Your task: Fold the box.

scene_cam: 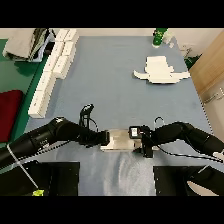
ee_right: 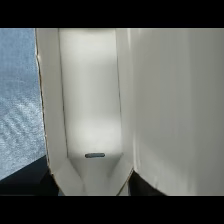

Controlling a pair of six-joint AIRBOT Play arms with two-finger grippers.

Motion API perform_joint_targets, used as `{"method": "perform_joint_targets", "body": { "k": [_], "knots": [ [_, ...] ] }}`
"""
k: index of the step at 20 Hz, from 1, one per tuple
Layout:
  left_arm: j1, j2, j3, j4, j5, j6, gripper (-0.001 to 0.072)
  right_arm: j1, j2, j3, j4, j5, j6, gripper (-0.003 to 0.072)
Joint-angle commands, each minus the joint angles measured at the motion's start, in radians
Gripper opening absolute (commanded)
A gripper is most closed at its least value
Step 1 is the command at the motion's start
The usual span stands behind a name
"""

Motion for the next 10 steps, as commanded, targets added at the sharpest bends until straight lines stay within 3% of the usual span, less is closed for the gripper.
{"method": "perform_joint_targets", "body": {
  "k": [1, 10],
  "knots": [
    [-0.084, -0.069, 0.068, 0.093, -0.016, -0.147, 0.0423, 0.001, 0.001, 0.0, 0.0, 0.002, 0.0, 0.0514],
    [-0.184, -0.194, 0.221, 0.293, -0.19, -0.365, 0.0418, 0.001, 0.001, 0.0, 0.0, 0.002, 0.0, 0.0513]
  ]
}}
